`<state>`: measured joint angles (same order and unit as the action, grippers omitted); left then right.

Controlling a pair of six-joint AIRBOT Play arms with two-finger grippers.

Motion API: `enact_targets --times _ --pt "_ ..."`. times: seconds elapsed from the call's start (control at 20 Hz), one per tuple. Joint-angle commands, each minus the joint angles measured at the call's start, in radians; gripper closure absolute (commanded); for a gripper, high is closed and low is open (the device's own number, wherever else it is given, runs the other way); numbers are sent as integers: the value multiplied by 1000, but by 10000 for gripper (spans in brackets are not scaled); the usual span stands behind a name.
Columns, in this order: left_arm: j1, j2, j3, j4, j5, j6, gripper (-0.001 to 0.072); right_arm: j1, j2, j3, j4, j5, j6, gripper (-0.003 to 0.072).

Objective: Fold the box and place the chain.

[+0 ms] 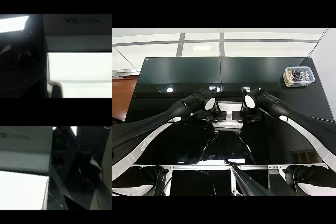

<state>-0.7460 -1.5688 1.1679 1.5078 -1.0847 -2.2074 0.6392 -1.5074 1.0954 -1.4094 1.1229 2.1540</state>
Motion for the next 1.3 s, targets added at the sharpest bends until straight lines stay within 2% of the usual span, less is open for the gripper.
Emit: enact_targets --times 0.0,0.35,0.65,0.7,0.75,0.8,0.85,0.9,1.0,1.25 --pt "0 0 0 -6 3 -3 682 1 -1 1 6 23 -12 365" --pt "0 0 0 -6 3 -3 682 24 -27 82 -33 59 -11 378" --pt "0 0 0 -6 2 -3 682 29 -54 83 -42 74 73 387" --pt "0 0 0 -6 2 -3 682 29 -58 83 -42 74 72 424" --pt "0 0 0 -6 2 -3 682 30 -65 83 -40 74 68 521" --pt "0 0 0 -6 2 -3 682 30 -68 83 -39 69 68 521" --pt "0 0 0 -6 2 -3 682 30 -68 83 -40 68 66 571" --pt "0 0 0 -6 2 -3 682 29 -68 83 -40 70 63 574" --pt "0 0 0 -6 2 -3 682 29 -68 83 -41 69 63 680" --pt "0 0 0 -5 3 -3 682 29 -68 84 -42 74 24 671"
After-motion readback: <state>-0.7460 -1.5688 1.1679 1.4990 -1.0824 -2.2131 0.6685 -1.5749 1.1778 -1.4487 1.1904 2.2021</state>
